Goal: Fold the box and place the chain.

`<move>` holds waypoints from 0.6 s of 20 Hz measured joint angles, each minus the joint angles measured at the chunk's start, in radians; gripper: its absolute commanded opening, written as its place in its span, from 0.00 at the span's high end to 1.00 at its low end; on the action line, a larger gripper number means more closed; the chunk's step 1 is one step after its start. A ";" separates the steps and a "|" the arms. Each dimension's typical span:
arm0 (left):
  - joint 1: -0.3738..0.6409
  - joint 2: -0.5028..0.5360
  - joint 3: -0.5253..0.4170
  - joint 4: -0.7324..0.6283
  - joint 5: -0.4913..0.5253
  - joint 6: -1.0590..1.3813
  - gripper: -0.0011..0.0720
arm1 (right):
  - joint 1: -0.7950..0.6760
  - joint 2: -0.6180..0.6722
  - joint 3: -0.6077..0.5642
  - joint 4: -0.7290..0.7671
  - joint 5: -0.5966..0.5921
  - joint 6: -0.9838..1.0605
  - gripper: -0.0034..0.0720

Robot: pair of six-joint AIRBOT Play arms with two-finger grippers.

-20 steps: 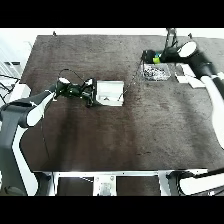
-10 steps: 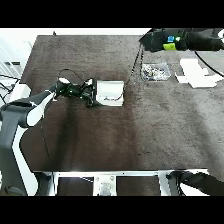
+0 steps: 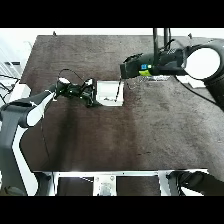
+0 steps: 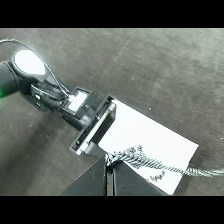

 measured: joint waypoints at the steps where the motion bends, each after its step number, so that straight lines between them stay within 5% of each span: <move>1: 0.000 0.000 0.000 0.000 0.000 0.000 0.57 | 0.005 -0.002 -0.016 -0.003 -0.024 0.010 0.93; 12: 0.000 0.000 0.000 0.000 -0.001 0.000 0.57 | 0.018 -0.177 -0.064 0.079 -0.188 0.049 0.93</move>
